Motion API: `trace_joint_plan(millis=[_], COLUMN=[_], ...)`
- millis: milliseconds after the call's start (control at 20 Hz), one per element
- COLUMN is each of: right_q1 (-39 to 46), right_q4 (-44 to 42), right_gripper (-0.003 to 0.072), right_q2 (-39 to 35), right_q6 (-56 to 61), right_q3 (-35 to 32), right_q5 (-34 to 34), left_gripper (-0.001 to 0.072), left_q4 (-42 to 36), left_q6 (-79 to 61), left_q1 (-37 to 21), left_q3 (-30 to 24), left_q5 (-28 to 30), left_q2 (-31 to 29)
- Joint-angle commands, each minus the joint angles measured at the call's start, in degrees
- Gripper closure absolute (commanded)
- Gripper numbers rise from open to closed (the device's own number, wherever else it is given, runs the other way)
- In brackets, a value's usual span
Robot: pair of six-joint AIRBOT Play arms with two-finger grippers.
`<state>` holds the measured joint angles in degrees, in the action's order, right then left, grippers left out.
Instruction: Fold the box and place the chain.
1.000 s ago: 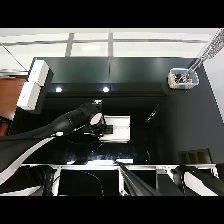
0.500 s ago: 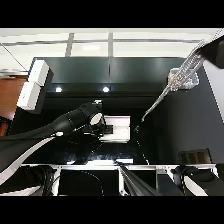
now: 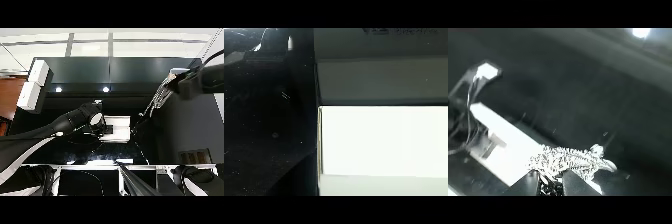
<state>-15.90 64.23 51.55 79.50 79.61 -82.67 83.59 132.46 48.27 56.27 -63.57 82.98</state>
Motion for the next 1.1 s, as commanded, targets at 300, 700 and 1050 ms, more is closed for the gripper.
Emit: trace_joint_plan(millis=[300, 700, 1050], right_q1=[-2.45, -9.09, -9.44], right_q4=[-10.62, -15.32, -7.93], right_gripper=[0.0646, 0.0646, 0.0646], right_q2=[0.15, 3.87, 5.88], right_q6=[-2.71, -6.1, -6.67], right_q3=[-8.5, -12.44, -12.55], right_q5=[1.31, 2.99, -0.57], left_gripper=[0.0681, 0.0681, 0.0681], left_q4=[0.35, 0.46, 1.05], left_q6=[-0.02, 0.0, -0.02], left_q1=[-0.02, -0.04, -0.04], left_q3=[0.02, 0.02, 0.02], left_q5=[0.04, 0.11, 0.07], left_q2=[0.02, 0.02, 0.02])
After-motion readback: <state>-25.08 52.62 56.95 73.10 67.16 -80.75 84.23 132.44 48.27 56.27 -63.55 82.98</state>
